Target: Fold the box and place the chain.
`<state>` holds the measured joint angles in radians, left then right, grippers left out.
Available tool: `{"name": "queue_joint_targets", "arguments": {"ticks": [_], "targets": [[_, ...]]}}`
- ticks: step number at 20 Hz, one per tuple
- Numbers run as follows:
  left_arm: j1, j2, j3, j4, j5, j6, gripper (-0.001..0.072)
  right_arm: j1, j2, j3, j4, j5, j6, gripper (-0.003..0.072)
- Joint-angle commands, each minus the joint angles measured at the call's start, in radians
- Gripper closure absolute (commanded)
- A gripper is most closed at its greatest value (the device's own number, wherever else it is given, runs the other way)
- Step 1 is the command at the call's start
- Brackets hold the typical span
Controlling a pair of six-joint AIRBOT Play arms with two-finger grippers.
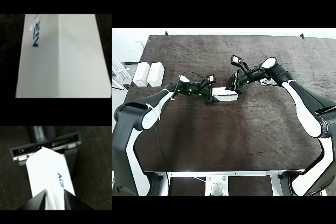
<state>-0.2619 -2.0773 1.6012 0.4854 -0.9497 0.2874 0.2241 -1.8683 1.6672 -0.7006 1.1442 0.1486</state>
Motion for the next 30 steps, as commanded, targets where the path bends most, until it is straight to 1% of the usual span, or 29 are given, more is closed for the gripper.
{"name": "queue_joint_targets", "arguments": {"ticks": [1, 3, 4, 5, 8, 15, 21, 30], "targets": [[0.001, -0.001, 0.000, 0.000, -0.004, 0.001, 0.0294, 0.013, -0.001, 0.014, -0.034, -0.010, 0.023, 0.0409], [0.001, -0.001, 0.000, 0.000, -0.003, 0.001, 0.0294, 0.024, -0.005, 0.014, -0.082, -0.010, 0.039, 0.0400], [0.001, -0.001, 0.000, 0.000, -0.003, 0.001, 0.0295, 0.027, -0.007, 0.014, -0.082, -0.011, 0.038, 0.0396], [0.001, -0.001, 0.000, 0.000, -0.003, 0.001, 0.0294, 0.033, -0.007, 0.014, -0.083, -0.012, 0.039, 0.0373], [0.001, -0.001, 0.000, 0.000, -0.003, 0.001, 0.0294, 0.041, -0.007, 0.014, -0.082, -0.037, 0.039, 0.0373], [0.001, -0.001, 0.000, 0.000, -0.003, 0.001, 0.0294, 0.057, -0.007, 0.013, -0.109, -0.033, 0.083, 0.0376], [0.001, -0.001, 0.000, 0.000, -0.003, 0.001, 0.0295, 0.055, -0.007, 0.013, -0.127, -0.082, 0.083, 0.0376], [0.001, -0.001, 0.000, 0.000, -0.003, 0.001, 0.0295, 0.056, -0.007, 0.013, -0.127, -0.082, 0.097, 0.0377]]}}
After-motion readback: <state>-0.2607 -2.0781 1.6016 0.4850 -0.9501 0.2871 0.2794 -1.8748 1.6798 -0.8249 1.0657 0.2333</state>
